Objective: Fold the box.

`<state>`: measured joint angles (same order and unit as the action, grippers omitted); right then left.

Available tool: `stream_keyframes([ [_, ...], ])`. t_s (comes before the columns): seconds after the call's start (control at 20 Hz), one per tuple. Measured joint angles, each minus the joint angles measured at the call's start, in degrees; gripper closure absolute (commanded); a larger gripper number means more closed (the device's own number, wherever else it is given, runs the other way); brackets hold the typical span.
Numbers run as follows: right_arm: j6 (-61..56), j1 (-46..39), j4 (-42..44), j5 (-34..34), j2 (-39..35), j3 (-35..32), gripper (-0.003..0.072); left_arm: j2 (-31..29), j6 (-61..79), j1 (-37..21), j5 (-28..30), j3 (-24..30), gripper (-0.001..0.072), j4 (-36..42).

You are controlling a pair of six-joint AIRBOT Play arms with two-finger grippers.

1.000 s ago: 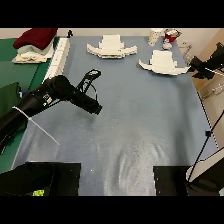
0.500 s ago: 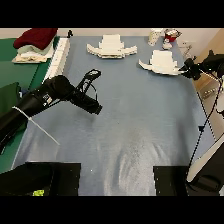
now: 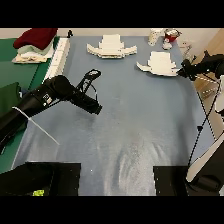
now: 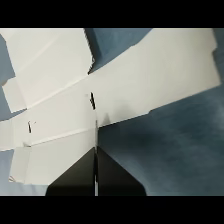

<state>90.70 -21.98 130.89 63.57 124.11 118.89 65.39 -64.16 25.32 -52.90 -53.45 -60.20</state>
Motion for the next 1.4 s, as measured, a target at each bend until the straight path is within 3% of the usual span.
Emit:
stream_keyframes([
  [0.25,2.8,0.8,-0.2,5.8,-5.6,-5.4,0.0693,0.0,0.0,0.0,0.0,0.0,0.0697,0.0],
  [0.45,4.3,2.9,-1.4,9.2,-13.4,-14.6,0.0693,0.0,0.0,0.0,0.0,0.0,0.0697,0.0],
  [0.6,5.1,5.1,-2.0,9.3,-22.6,-27.1,0.0693,0.0,0.0,0.0,0.0,0.0,0.0697,0.0],
  [1.0,5.6,11.7,-2.5,0.8,-50.5,-68.3,0.0684,0.0,0.0,0.0,0.0,0.0,0.0697,0.0],
  [1.05,5.4,12.4,-2.5,-0.3,-53.0,-71.9,0.0660,0.0,0.0,0.0,0.0,0.0,0.0697,0.0],
  [1.15,4.8,13.5,-2.5,-2.2,-56.6,-77.4,0.0294,0.0,0.0,0.0,0.0,0.0,0.0697,0.0],
  [1.3,4.2,14.2,-2.6,-3.6,-59.1,-80.7,0.0274,0.0,0.0,0.0,0.0,0.0,0.0697,0.0],
  [1.4,4.0,13.1,-3.6,-3.6,-59.8,-79.3,0.0274,0.0,0.0,0.0,0.0,0.0,0.0697,0.0],
])
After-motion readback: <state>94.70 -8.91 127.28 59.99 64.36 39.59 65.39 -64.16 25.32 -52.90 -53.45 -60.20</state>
